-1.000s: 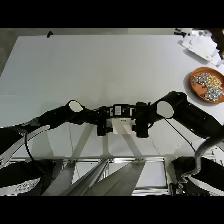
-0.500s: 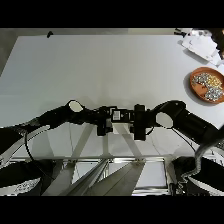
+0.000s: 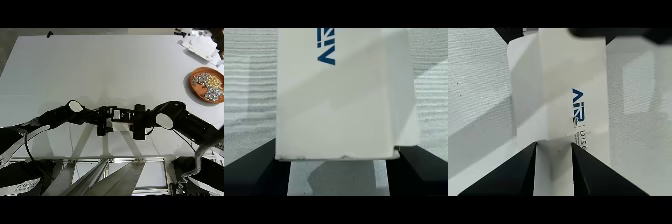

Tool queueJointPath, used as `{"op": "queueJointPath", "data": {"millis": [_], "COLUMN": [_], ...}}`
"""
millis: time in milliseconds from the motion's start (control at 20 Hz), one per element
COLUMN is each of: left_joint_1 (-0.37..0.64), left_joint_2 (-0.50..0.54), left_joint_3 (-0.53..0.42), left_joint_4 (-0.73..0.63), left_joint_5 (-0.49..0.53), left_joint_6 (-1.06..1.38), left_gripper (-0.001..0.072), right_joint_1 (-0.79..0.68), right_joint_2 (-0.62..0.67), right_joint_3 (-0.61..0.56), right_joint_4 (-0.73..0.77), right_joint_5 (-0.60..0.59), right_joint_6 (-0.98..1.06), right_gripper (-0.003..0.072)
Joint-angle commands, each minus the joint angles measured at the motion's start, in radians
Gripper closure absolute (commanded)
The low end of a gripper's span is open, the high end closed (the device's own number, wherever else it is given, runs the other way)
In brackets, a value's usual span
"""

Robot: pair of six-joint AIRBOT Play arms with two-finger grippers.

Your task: Fold the box and place the chain.

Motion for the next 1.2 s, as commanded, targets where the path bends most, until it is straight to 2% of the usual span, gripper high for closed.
{"op": "queueJointPath", "data": {"millis": [0, 100, 200, 500, 750, 1150], "left_joint_1": [0.000, 0.000, 0.000, 0.000, 0.000, 0.000], "left_joint_2": [0.000, 0.000, 0.000, 0.000, 0.000, 0.000], "left_joint_3": [0.000, 0.000, 0.000, 0.000, 0.000, 0.000], "left_joint_4": [0.001, 0.001, 0.001, 0.001, 0.001, 0.001], "left_joint_5": [0.000, 0.000, 0.000, 0.000, 0.000, 0.000], "left_joint_6": [0.001, 0.001, 0.001, 0.001, 0.001, 0.001], "left_gripper": [0.0375, 0.0375, 0.0375, 0.0375, 0.0375, 0.0375], "right_joint_1": [0.001, 0.001, 0.001, 0.001, 0.001, 0.009], "right_joint_2": [0.024, 0.052, 0.074, 0.045, 0.020, 0.023], "right_joint_3": [0.000, 0.000, 0.000, -0.004, -0.051, -0.084], "right_joint_4": [-0.021, -0.037, -0.037, -0.036, -0.035, -0.007], "right_joint_5": [-0.025, -0.039, -0.058, -0.092, -0.126, -0.098], "right_joint_6": [0.003, 0.003, 0.004, 0.057, 0.083, 0.109], "right_gripper": [0.0479, 0.0480, 0.0522, 0.0523, 0.0524, 0.0524]}}
